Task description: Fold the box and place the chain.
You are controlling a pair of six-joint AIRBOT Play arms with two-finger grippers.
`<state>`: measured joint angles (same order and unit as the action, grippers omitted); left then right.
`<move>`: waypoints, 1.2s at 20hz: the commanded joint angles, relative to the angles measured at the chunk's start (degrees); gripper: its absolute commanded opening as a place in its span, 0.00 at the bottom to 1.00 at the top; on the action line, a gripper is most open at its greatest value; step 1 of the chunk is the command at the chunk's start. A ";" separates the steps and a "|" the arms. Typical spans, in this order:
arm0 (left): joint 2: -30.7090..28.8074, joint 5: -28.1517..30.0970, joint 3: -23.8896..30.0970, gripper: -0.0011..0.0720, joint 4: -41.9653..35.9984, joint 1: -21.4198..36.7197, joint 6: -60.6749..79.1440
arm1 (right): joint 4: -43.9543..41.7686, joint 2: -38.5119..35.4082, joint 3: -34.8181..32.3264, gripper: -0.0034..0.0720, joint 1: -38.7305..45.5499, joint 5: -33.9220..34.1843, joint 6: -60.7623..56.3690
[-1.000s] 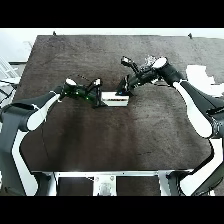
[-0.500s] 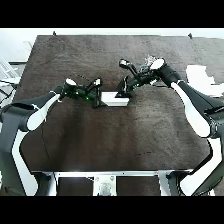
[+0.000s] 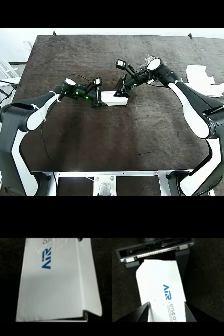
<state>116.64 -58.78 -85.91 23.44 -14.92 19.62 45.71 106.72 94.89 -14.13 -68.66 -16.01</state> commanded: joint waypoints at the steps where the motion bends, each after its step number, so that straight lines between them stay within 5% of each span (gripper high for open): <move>1: -0.04 -0.26 -0.02 0.44 0.07 -0.04 0.15 | 0.22 -0.04 1.42 0.71 -0.02 1.25 0.04; 24: -0.04 -0.24 -0.02 0.44 0.07 -0.04 0.17 | 6.49 -0.13 3.63 0.71 -1.16 1.36 -1.51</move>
<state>116.64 -58.98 -85.93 23.46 -14.94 19.75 52.40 106.56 98.59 -15.03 -67.46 -17.23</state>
